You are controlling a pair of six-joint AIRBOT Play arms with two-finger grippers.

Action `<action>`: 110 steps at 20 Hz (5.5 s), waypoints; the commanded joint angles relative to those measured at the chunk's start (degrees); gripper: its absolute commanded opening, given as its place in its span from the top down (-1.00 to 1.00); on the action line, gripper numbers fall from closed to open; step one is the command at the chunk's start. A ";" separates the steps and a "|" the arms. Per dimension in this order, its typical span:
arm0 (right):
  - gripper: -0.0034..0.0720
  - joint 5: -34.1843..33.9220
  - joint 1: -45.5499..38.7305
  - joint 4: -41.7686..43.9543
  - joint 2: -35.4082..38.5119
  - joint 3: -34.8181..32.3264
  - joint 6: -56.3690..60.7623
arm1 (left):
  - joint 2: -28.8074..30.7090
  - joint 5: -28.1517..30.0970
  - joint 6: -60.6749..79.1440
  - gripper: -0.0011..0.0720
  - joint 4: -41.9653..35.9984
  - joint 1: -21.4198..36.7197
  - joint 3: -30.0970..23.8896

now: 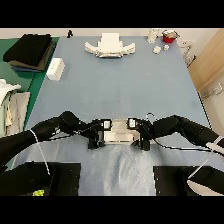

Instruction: Fold the box.

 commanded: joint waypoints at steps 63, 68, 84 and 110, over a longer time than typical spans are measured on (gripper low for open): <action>0.40 13.92 5.27 2.14 9.07 9.33 92.52 | -0.04 1.64 0.33 -0.39 -1.81 -0.68 -1.07; 0.40 16.55 5.29 1.36 -1.90 9.38 91.65 | -0.04 1.64 0.35 -0.39 -1.81 -0.68 -1.07; 0.40 11.98 6.36 -1.36 -3.02 11.37 86.03 | -0.04 1.62 0.33 -0.39 -1.81 -0.68 -1.07; -0.96 -0.94 10.29 -27.39 23.26 -2.71 30.73 | -0.04 1.62 0.33 -0.39 -1.81 -0.68 -1.07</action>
